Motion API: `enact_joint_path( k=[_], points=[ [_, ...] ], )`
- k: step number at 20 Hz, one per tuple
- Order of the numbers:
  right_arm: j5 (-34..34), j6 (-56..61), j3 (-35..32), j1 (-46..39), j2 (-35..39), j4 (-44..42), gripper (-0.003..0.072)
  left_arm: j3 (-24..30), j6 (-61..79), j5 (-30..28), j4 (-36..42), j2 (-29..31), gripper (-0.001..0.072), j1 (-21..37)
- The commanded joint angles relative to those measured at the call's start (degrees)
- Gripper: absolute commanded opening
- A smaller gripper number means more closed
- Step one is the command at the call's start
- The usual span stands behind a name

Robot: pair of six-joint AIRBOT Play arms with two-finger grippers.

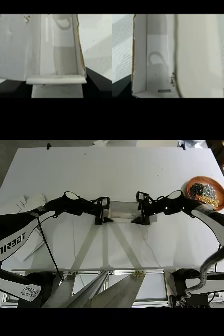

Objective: Fold the box and place the chain.

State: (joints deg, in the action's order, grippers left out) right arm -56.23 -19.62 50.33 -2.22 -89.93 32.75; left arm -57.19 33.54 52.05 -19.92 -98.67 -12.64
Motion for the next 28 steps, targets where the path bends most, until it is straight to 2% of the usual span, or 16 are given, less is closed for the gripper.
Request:
enact_joint_path(
  k=[1, 6, 7, 8, 9, 10, 12, 14, 18, 22, 24, 28],
  points=[
    [0.04, 3.85, 0.04, -1.88, 4.81, 5.01, 0.0693, -0.02, 0.04, 0.02, -0.26, 0.0, 0.0156, 0.04],
    [-1.88, 18.67, 0.04, -6.71, 14.12, 18.8, 0.0688, -0.02, 0.04, 0.02, -0.26, 0.0, 0.0156, 0.04],
    [-4.17, 21.46, 0.04, -7.41, 15.39, 19.23, 0.0632, -0.02, 0.04, 0.02, -0.26, 0.0, 0.0156, 0.04],
    [-6.95, 23.47, 0.04, -7.54, 16.35, 18.99, 0.0444, -0.02, 0.04, 0.02, -0.26, 0.0, 0.0156, 0.04],
    [-10.67, 25.33, 0.04, -7.21, 17.16, 17.51, 0.014, -0.02, 0.04, 0.02, -0.26, 0.0, 0.0156, 0.04],
    [-14.73, 26.03, 0.04, -6.67, 17.64, 14.43, 0.0008, -0.02, 0.04, 0.02, -0.26, 0.0, 0.0156, 0.04],
    [-17.4, 29.75, 0.04, -4.46, 17.66, 7.63, 0.0009, -0.02, 0.04, 0.02, -0.26, 0.0, 0.0156, 0.04],
    [-12.74, 32.89, 0.04, -1.36, 17.64, 4.46, 0.0008, -0.02, 0.04, 0.02, -0.26, 0.0, 0.0156, 0.04],
    [4.94, 37.66, 0.04, 5.66, 16.09, 1.6, 0.0004, -0.02, 0.04, 0.02, -0.24, 0.0, 0.0156, 0.04],
    [22.93, 41.05, 0.04, 7.5, 13.33, -3.19, 0.0003, -0.02, 0.04, 0.02, -0.26, 0.0, 0.0156, 0.04],
    [23.85, 42.66, 0.04, 7.45, 10.16, -1.84, 0.0003, -0.02, 0.04, 0.02, -0.26, 0.0, 0.0156, 0.04],
    [17.59, 43.78, 0.04, 7.5, 4.74, -1.09, 0.0005, -0.02, 0.04, 0.02, -0.26, 0.0, 0.0156, 0.04]
  ],
)
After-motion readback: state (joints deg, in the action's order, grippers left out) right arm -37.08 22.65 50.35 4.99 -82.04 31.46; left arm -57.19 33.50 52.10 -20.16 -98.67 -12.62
